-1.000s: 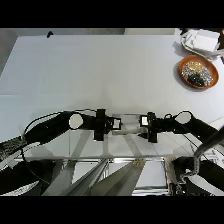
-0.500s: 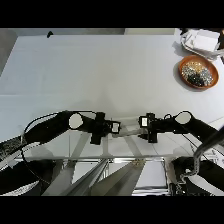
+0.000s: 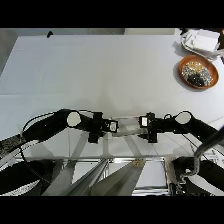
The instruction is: Fold the box and place the chain.
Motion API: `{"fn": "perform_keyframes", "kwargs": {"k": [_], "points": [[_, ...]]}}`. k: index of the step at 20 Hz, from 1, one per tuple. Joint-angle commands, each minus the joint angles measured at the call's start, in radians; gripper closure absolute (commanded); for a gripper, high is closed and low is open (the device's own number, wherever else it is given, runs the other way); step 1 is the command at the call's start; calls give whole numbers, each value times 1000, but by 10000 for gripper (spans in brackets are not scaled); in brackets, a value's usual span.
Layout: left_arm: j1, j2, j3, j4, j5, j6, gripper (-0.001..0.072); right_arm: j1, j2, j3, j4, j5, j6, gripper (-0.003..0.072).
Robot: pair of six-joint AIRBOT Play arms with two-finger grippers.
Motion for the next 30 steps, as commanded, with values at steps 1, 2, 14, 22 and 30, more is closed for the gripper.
{"fn": "perform_keyframes", "kwargs": {"k": [1,2,14,22,30], "points": [[-10,0,0,-19,18,0,442,0,1,0,0,0,-1,274],[-16,0,0,-20,17,1,442,0,1,0,0,0,-1,274],[-65,-1,0,-90,81,108,579,0,1,0,0,0,-1,274],[-137,-58,0,-196,199,108,701,0,1,0,0,0,-1,274],[-158,-77,0,-217,220,108,484,0,1,0,0,0,-1,274]]}}
